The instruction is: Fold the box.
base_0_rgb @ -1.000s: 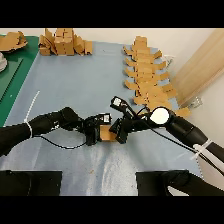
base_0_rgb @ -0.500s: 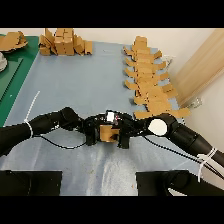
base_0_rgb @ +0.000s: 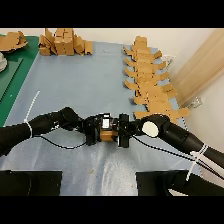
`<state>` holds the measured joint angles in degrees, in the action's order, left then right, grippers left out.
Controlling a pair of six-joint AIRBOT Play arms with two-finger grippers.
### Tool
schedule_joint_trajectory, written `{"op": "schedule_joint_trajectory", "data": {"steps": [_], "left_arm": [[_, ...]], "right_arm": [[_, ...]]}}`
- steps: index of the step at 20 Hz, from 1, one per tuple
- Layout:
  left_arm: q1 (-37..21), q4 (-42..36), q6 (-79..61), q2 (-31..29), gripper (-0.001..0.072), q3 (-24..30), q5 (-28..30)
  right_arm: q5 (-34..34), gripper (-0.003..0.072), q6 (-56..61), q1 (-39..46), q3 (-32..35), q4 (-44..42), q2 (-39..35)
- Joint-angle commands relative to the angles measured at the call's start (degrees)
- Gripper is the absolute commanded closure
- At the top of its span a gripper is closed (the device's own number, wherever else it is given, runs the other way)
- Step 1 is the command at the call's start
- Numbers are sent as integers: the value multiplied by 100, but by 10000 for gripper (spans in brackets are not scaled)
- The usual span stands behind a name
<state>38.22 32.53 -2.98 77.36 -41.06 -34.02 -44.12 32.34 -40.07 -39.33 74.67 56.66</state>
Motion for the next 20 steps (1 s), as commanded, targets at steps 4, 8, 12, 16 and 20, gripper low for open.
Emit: {"op": "schedule_joint_trajectory", "data": {"steps": [4, 8, 12, 16, 20], "left_arm": [[2, 2, -2, 4, 105, 0, -4], [2, 2, -2, 4, 106, 0, -11], [2, 2, -2, 4, 106, 0, -11], [2, 2, -2, 4, 105, 0, -13], [2, 2, -2, 4, 106, 0, -11]], "right_arm": [[210, 293, 260, -310, 0, 503, -9], [212, 296, 284, -431, 0, 505, -120], [199, 385, 535, -433, 0, 507, -293], [225, 454, 590, -433, 0, 708, -341], [420, 495, 826, -431, 0, 1058, -341]]}}
